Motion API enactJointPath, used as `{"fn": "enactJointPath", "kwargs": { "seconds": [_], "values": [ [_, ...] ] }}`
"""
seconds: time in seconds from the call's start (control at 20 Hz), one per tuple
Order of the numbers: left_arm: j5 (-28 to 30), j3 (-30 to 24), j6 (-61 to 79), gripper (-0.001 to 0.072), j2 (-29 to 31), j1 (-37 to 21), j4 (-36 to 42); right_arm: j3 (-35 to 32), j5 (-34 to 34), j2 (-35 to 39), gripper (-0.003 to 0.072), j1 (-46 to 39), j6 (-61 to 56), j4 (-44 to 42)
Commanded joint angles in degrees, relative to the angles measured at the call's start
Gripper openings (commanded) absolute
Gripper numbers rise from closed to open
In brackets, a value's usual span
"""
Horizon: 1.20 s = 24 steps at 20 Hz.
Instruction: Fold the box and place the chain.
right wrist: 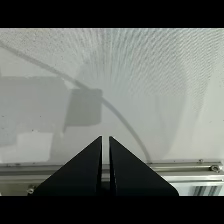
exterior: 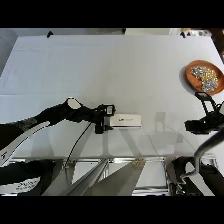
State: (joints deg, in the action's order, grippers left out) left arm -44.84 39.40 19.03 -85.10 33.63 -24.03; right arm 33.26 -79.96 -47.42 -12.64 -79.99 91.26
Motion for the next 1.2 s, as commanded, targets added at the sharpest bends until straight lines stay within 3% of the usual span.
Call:
{"fn": "enactJointPath", "kwargs": {
  "seconds": [0.0,0.35,0.45,0.6,0.85,1.15],
  "values": [
    [0.0,0.02,0.02,0.0273,0.04,0.04,0.0,0.02,-0.02,-0.04,0.0066,-0.04,-0.04,-0.04],
    [-0.39,0.02,0.0,0.0259,0.11,0.02,0.09,0.02,-0.02,-0.04,0.0066,-0.04,-0.04,-0.04],
    [-1.11,0.02,-1.49,0.0009,1.53,-0.11,-0.09,0.02,-0.02,-0.04,0.0066,-0.04,-0.04,-0.02],
    [-0.7,0.02,-2.08,0.0004,7.08,-0.55,0.0,0.02,-0.02,-0.04,0.0066,-0.04,-0.04,-0.04],
    [1.42,0.04,-15.34,0.0004,19.89,-5.42,-1.09,0.02,-0.02,-0.04,0.0066,-0.04,-0.04,-0.04],
    [3.58,0.04,-29.33,0.0003,32.98,-23.04,-4.44,0.02,0.0,-0.04,0.0066,-0.04,-0.07,-0.04]
  ]
}}
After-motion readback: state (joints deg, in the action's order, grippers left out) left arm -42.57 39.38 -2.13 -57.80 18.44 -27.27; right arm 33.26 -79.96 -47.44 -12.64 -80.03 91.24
